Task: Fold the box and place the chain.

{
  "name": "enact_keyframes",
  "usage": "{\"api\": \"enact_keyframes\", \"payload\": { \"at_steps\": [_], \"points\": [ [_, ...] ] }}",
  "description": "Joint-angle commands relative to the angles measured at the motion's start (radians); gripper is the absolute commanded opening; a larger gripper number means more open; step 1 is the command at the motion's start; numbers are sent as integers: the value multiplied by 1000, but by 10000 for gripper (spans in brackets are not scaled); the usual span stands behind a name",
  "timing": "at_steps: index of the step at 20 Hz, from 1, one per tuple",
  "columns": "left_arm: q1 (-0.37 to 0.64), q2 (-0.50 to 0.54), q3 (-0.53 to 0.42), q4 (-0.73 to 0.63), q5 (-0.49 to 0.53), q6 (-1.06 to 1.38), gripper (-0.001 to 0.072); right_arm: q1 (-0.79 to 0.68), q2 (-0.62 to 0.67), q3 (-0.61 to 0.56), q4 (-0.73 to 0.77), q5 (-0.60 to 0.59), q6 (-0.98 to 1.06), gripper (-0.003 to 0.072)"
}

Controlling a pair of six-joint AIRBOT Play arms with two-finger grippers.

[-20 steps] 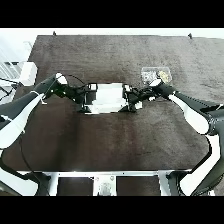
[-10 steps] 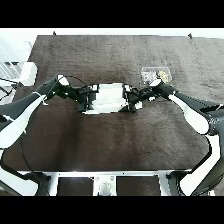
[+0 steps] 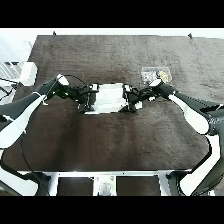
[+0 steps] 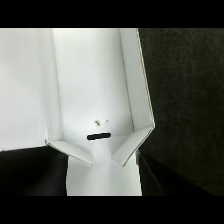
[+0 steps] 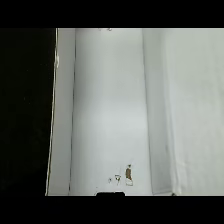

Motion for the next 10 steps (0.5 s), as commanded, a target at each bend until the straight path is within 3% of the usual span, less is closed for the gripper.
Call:
{"api": "enact_keyframes", "payload": {
  "at_steps": [1, 10],
  "points": [
    [-1, 0, 0, -26, -15, 2, 348, 1, 0, 0, 0, 0, 0, 583],
    [-1, -16, 0, -61, 27, 27, 350, 1, 0, 0, 0, 0, 0, 583]
  ]
}}
